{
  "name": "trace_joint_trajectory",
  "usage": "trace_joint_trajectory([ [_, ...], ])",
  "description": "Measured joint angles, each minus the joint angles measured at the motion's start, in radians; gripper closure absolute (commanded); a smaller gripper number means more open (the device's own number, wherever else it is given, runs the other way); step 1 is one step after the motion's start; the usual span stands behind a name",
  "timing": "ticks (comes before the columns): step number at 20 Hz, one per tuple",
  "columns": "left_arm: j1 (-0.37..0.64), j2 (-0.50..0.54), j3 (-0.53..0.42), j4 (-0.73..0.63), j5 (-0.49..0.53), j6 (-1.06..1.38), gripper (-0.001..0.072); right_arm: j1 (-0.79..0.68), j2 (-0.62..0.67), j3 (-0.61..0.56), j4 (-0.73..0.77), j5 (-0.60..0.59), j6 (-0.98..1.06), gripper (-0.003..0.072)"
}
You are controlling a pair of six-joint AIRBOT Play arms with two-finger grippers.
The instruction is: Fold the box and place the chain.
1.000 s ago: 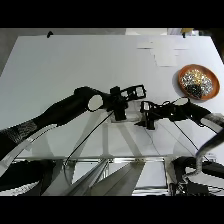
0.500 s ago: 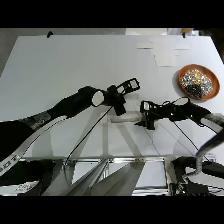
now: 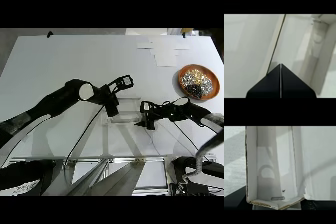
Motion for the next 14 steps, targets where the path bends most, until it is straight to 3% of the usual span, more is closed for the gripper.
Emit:
trace_joint_trajectory([
  [5, 0.005, 0.019, -0.018, 0.014, -0.169, 0.014, 0.0707, 0.0, 0.0, 0.0, 0.0, 0.0, 0.001, 0.0225],
  [14, 0.031, 0.016, -0.185, 0.02, -0.227, 0.158, 0.0689, 0.0, 0.0, 0.0, 0.0, 0.0, 0.001, 0.0225],
])
